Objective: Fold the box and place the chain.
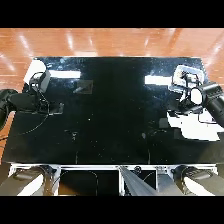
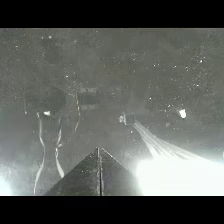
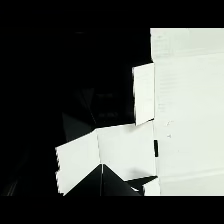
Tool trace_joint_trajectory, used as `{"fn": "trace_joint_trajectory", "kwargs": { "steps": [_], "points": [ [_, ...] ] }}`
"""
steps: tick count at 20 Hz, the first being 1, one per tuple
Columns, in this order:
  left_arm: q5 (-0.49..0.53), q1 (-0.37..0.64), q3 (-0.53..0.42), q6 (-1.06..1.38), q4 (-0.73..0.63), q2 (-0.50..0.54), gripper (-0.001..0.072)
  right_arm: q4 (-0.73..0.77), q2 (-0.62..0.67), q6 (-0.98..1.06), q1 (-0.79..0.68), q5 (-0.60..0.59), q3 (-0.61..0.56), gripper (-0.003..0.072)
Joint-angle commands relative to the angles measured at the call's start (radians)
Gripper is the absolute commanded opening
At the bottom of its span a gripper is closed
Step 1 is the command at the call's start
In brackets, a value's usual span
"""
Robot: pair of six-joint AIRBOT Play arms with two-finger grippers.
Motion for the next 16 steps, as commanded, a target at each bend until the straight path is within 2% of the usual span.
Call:
{"fn": "trace_joint_trajectory", "kwargs": {
  "steps": [1, 13, 16],
  "points": [
    [-0.007, 0.0, 0.0, 0.0, -0.005, 0.0, 0.0021, 0.0, 0.001, 0.0, 0.0, 0.0, 0.0, 0.0021],
    [-0.028, 0.0, 0.0, 0.0, -0.008, 0.0, 0.0021, 0.0, 0.0, 0.0, 0.0, -0.005, 0.0, 0.0021],
    [-0.056, 0.0, 0.0, 0.0, -0.008, 0.0, 0.0021, 0.0, 0.0, 0.001, 0.0, -0.163, 0.0, 0.0021]
  ]
}}
